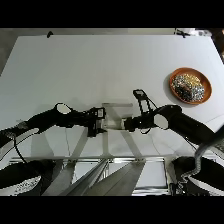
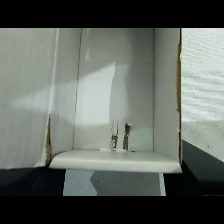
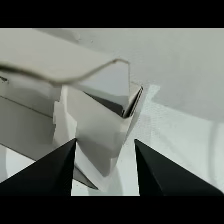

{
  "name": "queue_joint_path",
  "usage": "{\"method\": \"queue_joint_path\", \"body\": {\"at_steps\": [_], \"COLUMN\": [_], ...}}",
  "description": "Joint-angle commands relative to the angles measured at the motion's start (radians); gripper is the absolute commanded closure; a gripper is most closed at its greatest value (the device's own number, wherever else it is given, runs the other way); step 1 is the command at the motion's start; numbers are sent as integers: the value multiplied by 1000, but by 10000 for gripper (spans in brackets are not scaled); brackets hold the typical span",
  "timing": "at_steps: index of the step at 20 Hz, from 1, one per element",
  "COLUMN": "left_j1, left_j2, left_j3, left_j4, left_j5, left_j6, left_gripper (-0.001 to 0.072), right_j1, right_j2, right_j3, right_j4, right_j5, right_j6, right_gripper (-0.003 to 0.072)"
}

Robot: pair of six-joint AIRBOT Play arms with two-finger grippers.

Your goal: Fold the box and place the chain.

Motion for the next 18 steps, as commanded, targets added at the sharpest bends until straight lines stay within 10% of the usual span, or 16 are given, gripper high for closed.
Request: {"method": "queue_joint_path", "body": {"at_steps": [1, 7, 18], "left_j1": [0, 0, 0], "left_j2": [0, 0, 0], "left_j3": [0, 0, 0], "left_j4": [0, 0, 0], "left_j5": [-1, 0, 0], "left_j6": [0, 0, 0], "left_gripper": [567, 567, 567], "right_j1": [21, 63, 84], "right_j2": [-69, -201, -261], "right_j3": [68, 184, 184], "right_j4": [-25, -155, -204], "right_j5": [41, 216, 158], "right_j6": [41, 184, 381], "right_gripper": [282, 282, 285]}}
